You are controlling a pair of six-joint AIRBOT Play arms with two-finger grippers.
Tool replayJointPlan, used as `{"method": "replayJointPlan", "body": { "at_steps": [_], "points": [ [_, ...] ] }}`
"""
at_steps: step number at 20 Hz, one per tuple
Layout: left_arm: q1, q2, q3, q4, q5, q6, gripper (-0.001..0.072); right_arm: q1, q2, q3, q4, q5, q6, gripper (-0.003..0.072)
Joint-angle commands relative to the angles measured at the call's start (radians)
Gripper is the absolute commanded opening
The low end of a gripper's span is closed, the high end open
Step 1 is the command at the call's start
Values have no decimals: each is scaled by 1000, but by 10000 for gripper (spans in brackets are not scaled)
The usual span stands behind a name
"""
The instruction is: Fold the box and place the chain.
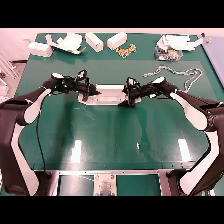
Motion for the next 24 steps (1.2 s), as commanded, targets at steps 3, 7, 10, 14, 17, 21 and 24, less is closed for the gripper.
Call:
{"method": "replayJointPlan", "body": {
  "at_steps": [3,7,10,14,17,21,24],
  "points": [
    [0,0,0,0,0,0,21,-5,-8,5,19,35,0,711],
    [0,0,0,0,0,0,21,-5,-14,5,24,43,0,711],
    [0,0,0,0,0,0,21,-3,-28,5,26,43,0,710],
    [0,0,0,0,1,0,22,3,-34,5,32,43,-3,710],
    [0,0,0,0,0,0,22,2,-34,12,40,50,-3,709],
    [0,0,0,0,1,0,21,2,-34,16,56,61,-3,710],
    [0,0,0,0,1,0,21,2,-37,17,55,61,-3,710]
  ]
}}
